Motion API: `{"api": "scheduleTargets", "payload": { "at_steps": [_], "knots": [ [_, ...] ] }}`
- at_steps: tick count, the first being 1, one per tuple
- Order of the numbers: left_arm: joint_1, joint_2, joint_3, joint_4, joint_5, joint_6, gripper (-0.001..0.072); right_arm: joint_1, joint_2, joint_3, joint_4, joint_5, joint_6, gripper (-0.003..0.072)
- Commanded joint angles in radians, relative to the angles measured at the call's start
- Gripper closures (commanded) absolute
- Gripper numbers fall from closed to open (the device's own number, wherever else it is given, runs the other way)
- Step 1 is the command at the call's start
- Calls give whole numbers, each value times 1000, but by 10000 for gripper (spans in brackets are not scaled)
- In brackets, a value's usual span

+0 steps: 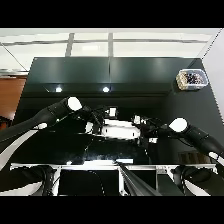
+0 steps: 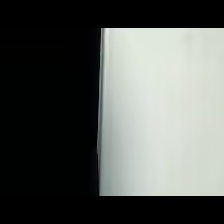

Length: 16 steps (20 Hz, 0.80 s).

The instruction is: Fold the box and place the chain.

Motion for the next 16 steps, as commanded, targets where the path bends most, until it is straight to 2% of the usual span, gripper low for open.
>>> {"api": "scheduleTargets", "payload": {
  "at_steps": [1, 4, 11, 16],
  "knots": [
    [0, 0, 1, 0, -19, -4, 680, -1, -1, -3, 8, -32, -37, -34],
    [0, 0, 1, 0, -19, -3, 680, -1, -1, -10, -35, -74, -36, -34],
    [0, 0, 1, 0, -19, -3, 680, -1, -2, -37, -32, -101, -72, -34],
    [0, 0, 1, -1, -19, -3, 680, -1, -49, -37, -31, -116, -113, -34]
  ]
}}
